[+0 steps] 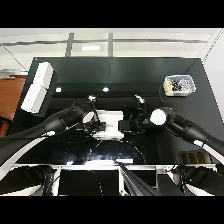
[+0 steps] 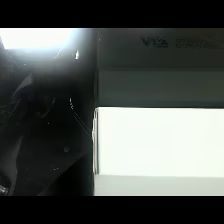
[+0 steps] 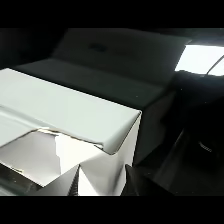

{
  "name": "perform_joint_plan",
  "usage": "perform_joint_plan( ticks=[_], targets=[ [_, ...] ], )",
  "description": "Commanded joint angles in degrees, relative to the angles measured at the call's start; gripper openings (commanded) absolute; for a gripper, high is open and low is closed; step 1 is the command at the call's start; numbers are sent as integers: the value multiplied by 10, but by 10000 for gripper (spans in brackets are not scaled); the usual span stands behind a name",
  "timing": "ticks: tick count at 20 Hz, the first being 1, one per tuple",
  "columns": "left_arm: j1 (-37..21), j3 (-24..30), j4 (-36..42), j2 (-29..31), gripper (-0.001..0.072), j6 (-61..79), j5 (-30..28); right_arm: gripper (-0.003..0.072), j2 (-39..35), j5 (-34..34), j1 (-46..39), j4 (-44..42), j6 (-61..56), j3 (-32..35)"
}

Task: Fold the box and place the chain.

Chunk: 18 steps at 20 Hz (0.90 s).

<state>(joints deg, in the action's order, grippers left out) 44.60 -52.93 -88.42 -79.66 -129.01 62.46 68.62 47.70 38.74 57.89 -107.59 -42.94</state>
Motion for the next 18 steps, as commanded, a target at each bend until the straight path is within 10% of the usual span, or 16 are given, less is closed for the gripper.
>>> perform_joint_plan(
  ticks=[1, 18],
  targets=[
    [0, 0, 2, 0, 28, 0, -5, 307, 17, -1, 39, 72, -80, -24],
    [0, 0, 4, 0, 29, 0, -5, 248, 118, 139, 116, 271, -292, -149]
  ],
)
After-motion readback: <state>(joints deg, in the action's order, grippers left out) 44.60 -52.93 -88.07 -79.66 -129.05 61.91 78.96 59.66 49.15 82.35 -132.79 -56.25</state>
